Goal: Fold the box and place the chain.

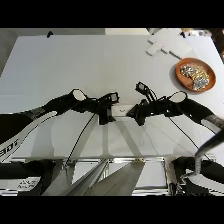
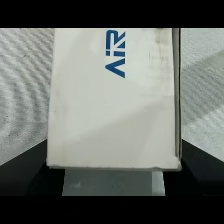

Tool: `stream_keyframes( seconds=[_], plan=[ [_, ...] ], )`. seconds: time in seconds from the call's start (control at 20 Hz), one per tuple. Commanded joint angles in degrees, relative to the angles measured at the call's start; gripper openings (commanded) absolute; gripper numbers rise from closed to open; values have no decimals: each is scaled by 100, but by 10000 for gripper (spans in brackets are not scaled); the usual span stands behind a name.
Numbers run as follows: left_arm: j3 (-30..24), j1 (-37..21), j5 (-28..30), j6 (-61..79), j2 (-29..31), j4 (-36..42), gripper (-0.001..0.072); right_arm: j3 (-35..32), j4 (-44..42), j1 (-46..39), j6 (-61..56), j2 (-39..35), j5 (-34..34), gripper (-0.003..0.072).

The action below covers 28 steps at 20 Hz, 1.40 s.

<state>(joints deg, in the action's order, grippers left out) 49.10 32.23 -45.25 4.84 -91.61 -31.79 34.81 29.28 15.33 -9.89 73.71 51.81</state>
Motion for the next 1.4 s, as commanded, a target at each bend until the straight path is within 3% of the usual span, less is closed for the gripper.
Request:
stream_keyframes(
  seconds=[0.0, 0.25, 0.4, 0.5, 0.6, 0.7, 0.85, 1.1, 1.35],
  plan=[
    [4, 0, 0, 7, 2, -4, 12, 2, -109, -4, -15, -260, -72, 14],
    [4, 0, 0, 7, 2, -4, 12, 7, 138, -11, -592, -1464, 11, 13],
    [4, 0, 2, 7, 2, -4, 12, 7, 1504, -11, -2319, -2337, -2, 14],
    [4, 2, -2, 7, 2, -4, 12, 7, 3053, -11, -4015, -2914, 197, 11],
    [4, 0, 2, 7, 2, -4, 12, 7, 4380, -11, -5600, -3281, 1167, 11],
    [4, 0, 0, 7, 2, -4, 12, 7, 5005, -11, -6655, -3394, 2452, 11],
    [4, 0, 2, 7, 2, -4, 12, 7, 5149, -11, -7816, -3392, 3547, 11],
    [4, 0, 0, 7, 2, -4, 12, 4, 4800, -4, -9527, -3394, 3995, 13],
    [4, 0, 0, 7, 2, -4, 12, 4, 4800, -4, -9860, -3394, 4142, 15]
  ],
)
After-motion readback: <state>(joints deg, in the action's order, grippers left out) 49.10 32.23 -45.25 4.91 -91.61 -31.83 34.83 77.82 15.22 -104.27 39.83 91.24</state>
